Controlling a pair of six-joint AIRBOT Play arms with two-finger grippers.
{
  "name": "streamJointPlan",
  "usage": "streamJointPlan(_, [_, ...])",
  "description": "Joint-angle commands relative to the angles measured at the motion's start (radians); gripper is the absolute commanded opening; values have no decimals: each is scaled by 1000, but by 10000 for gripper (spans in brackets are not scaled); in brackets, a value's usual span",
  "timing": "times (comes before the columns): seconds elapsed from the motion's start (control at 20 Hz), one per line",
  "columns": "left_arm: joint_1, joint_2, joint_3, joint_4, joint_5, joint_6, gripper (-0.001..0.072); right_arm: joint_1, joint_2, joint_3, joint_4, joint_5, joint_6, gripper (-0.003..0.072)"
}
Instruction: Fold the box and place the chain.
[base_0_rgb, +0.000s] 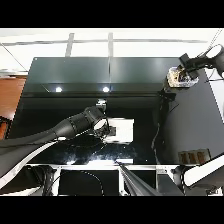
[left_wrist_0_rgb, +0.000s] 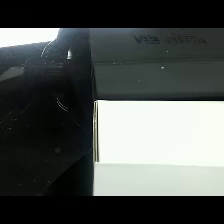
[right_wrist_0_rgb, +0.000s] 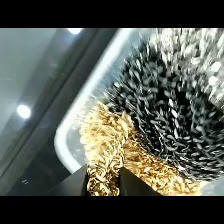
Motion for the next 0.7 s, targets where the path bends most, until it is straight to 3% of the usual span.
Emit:
streamJointPlan(0.0, [0, -1, 0, 0, 2, 0, 27, -38, 100, 1, 90, 24, -207, 40])
streamJointPlan(0.25, [0, -1, 0, -3, 0, 0, 26, -60, 323, 1, 119, 108, -449, 40])
streamJointPlan(0.65, [0, -1, 0, -3, 0, 0, 26, -79, 698, 1, 168, 107, -630, 39])
